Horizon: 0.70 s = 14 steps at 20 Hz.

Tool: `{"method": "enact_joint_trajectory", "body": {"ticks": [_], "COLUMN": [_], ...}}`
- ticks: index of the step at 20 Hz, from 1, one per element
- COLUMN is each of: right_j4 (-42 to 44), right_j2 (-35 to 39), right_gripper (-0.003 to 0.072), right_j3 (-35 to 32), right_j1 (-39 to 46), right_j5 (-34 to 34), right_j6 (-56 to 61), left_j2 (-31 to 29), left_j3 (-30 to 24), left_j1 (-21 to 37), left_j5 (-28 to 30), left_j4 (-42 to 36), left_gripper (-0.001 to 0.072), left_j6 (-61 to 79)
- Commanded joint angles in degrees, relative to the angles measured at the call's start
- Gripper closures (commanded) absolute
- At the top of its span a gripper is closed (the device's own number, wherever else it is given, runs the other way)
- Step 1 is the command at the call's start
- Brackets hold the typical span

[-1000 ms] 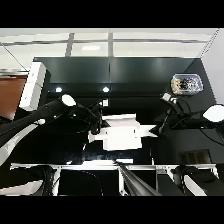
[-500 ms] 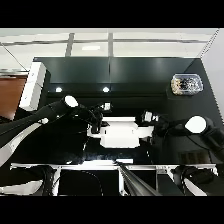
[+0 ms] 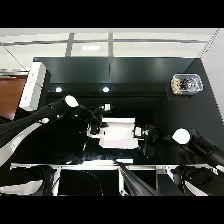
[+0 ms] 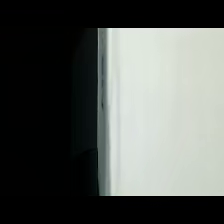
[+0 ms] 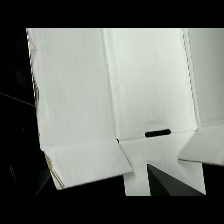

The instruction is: Fold the box and place the chain.

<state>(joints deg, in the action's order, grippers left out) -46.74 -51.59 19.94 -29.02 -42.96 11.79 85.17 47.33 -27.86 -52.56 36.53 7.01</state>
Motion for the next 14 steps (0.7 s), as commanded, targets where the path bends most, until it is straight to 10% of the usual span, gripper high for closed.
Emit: {"method": "enact_joint_trajectory", "body": {"ticks": [1, 14], "right_j4": [3.5, 2.4], "right_j2": [-0.66, -0.61], "right_gripper": [0.0049, 0.005], "right_j3": [-0.37, 7.96], "right_j1": [-2.01, 1.55], "right_j5": [3.96, 5.33], "right_j6": [-0.31, -0.09], "left_j2": [0.02, 0.02], "left_j3": [0.04, 0.04], "left_j1": [-0.02, 0.0], "left_j5": [-0.13, -0.44], "left_j4": [0.35, 0.35], "left_gripper": [0.068, 0.068], "left_j6": [-0.15, -0.17]}}
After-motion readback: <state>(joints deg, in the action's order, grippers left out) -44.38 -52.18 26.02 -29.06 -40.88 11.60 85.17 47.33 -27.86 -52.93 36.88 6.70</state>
